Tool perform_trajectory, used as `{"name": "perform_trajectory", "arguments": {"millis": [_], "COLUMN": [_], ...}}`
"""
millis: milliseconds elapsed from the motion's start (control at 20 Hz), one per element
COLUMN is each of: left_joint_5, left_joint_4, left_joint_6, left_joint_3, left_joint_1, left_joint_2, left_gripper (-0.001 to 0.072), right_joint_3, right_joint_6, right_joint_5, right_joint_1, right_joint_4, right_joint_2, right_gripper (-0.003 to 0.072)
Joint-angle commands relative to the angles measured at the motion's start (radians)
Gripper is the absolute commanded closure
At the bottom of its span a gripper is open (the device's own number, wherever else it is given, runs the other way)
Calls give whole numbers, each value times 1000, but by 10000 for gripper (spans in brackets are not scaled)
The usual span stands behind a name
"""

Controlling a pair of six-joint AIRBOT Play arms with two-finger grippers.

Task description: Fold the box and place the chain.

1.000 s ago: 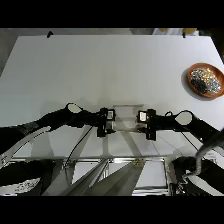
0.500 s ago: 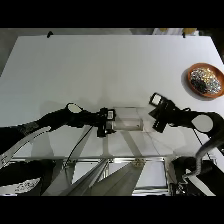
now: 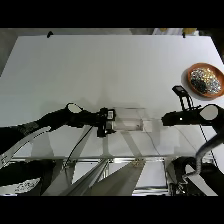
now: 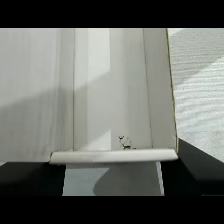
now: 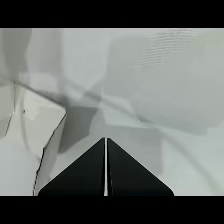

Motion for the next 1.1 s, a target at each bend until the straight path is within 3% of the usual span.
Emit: {"name": "perform_trajectory", "arguments": {"millis": [0,350,450,550,800,950,1050], "left_joint_5": [0,0,0,0,0,0,0], "left_joint_4": [0,0,0,0,0,0,0], "left_joint_6": [0,0,0,0,0,0,0], "left_joint_3": [1,1,1,1,1,1,1], "left_joint_1": [0,0,0,0,0,0,0], "left_joint_2": [0,0,0,0,0,0,0], "left_gripper": [434,434,434,434,434,434,434], "right_joint_3": [-59,-60,-60,-60,-61,-62,-62], "right_joint_6": [11,-51,-40,-21,3,15,84], "right_joint_5": [21,-4,1,12,24,11,-40], "right_joint_1": [14,128,134,134,134,166,213], "right_joint_4": [146,329,326,330,348,341,291], "right_joint_2": [-80,-88,-32,24,116,115,115], "right_gripper": [671,663,621,528,522,475,373]}}
